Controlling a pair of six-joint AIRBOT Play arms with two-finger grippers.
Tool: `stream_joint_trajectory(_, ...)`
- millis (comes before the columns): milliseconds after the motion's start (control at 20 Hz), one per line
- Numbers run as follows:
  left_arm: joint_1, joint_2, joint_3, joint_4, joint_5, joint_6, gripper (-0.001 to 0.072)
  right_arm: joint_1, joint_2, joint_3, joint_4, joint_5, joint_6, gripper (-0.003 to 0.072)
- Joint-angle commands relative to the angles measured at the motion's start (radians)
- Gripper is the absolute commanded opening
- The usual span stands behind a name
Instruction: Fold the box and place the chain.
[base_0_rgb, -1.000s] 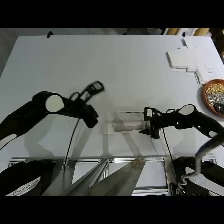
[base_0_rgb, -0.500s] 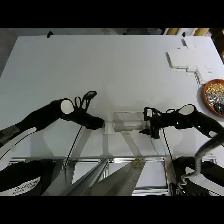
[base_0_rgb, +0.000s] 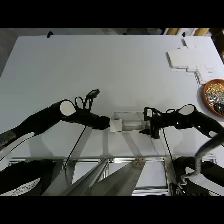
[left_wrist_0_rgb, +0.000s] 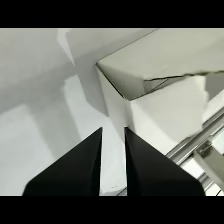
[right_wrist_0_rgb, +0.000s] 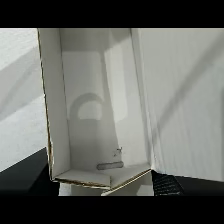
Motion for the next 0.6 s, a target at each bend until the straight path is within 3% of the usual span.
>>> stream_joint_trajectory(0, -0.031, 0.021, 0.001, -0.043, 0.047, -0.003, 0.0174, 0.000, 0.000, 0.001, 0.000, 0.000, 0.000, 0.0402)
stream_joint_trajectory(100, -0.050, 0.021, 0.006, -0.053, 0.077, -0.003, 0.0227, 0.000, 0.000, 0.001, 0.000, 0.000, 0.001, 0.0402)
stream_joint_trajectory(350, -0.056, 0.019, 0.017, -0.053, 0.082, -0.003, 0.0231, 0.000, 0.000, 0.001, 0.000, 0.000, 0.000, 0.0402)
stream_joint_trajectory(400, -0.061, 0.018, 0.018, -0.053, 0.086, -0.003, 0.0247, 0.000, 0.000, 0.001, 0.000, 0.000, 0.000, 0.0402)
stream_joint_trajectory(450, -0.069, 0.016, 0.018, -0.052, 0.092, -0.004, 0.0319, 0.000, 0.000, 0.001, 0.000, 0.000, 0.001, 0.0402)
stream_joint_trajectory(550, -0.089, 0.004, 0.026, -0.040, 0.105, -0.025, 0.0332, 0.000, 0.000, 0.001, 0.000, 0.000, 0.000, 0.0402)
